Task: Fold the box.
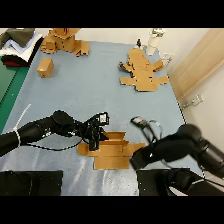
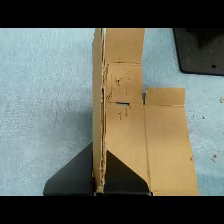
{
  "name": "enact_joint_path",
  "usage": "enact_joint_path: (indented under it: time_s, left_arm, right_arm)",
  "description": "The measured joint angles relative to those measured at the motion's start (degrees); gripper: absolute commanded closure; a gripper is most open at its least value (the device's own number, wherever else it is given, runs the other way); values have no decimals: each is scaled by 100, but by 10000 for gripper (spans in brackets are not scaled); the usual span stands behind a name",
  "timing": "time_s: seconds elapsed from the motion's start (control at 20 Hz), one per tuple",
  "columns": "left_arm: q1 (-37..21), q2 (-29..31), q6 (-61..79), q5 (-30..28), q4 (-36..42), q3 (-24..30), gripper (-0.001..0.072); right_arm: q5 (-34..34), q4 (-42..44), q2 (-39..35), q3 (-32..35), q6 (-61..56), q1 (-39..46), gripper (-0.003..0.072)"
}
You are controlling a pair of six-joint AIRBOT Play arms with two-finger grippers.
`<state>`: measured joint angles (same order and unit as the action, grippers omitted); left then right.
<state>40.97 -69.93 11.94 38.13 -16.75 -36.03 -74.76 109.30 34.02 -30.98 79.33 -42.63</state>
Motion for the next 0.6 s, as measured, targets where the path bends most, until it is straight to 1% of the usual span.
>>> enact_joint_path:
  time_s: [0.1, 0.2, 0.25, 0.3, 0.35, 0.45, 0.6]
  left_arm:
    - [0, 0, 0, -2, 0, 0, 695]
    - [0, 0, 0, -2, 0, 0, 695]
    - [0, 0, 0, 0, 0, 0, 694]
    - [0, 0, 0, 0, 0, 0, 695]
    - [0, 0, 0, 0, 0, 0, 695]
    - [0, 0, 0, -2, 0, 0, 695]
    - [7, 0, -2, 0, 0, 0, 694]
  right_arm:
    - [428, -490, -11, 195, -188, -1145, 686]
    - [800, -1241, 0, 323, -632, -2352, 683]
    - [946, -1681, 24, 369, -850, -2944, 545]
    - [1073, -2103, 79, 404, -1021, -3486, 288]
    - [1176, -2441, 151, 426, -1141, -3912, 187]
    - [1355, -3045, 402, 457, -1311, -4511, 187]
    - [1508, -3751, 981, 479, -1440, -4937, 187]
